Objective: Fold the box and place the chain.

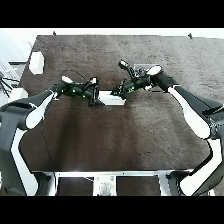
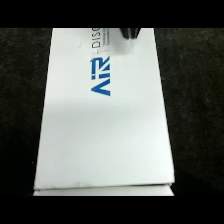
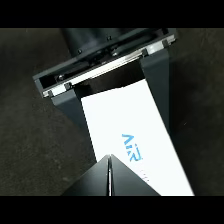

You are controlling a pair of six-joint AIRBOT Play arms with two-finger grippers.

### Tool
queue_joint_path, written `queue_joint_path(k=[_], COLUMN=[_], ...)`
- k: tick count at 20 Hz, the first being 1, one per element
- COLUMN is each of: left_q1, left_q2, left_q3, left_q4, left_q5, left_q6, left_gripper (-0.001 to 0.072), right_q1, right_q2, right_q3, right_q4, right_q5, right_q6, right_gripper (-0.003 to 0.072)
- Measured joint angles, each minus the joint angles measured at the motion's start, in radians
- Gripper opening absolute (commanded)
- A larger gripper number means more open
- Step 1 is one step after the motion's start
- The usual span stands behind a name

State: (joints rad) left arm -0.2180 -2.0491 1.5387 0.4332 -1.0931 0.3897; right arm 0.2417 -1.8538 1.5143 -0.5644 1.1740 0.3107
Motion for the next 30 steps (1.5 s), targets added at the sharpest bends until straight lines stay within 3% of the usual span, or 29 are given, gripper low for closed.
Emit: queue_joint_path(k=[7,18,25,30], left_q1=[0.0,0.0,0.0,0.0], left_q2=[-0.001,-0.001,0.0,0.0], left_q3=[0.0,0.0,0.0,0.0], left_q4=[0.002,0.001,-0.001,-0.001], left_q5=[0.002,0.0,0.001,0.005], left_q6=[0.003,0.001,0.0,0.002], left_gripper=[0.029,0.029,0.029,0.029], right_q1=[0.0,0.003,-0.004,-0.012], right_q2=[0.001,0.024,0.31,0.566], right_q3=[-0.103,-0.127,-0.148,-0.318], right_q4=[0.02,0.014,0.117,0.129], right_q5=[-0.048,-0.073,-0.073,-0.097], right_q6=[-0.001,0.005,0.032,0.07], right_gripper=[0.0013,0.001,0.0011,0.0011])
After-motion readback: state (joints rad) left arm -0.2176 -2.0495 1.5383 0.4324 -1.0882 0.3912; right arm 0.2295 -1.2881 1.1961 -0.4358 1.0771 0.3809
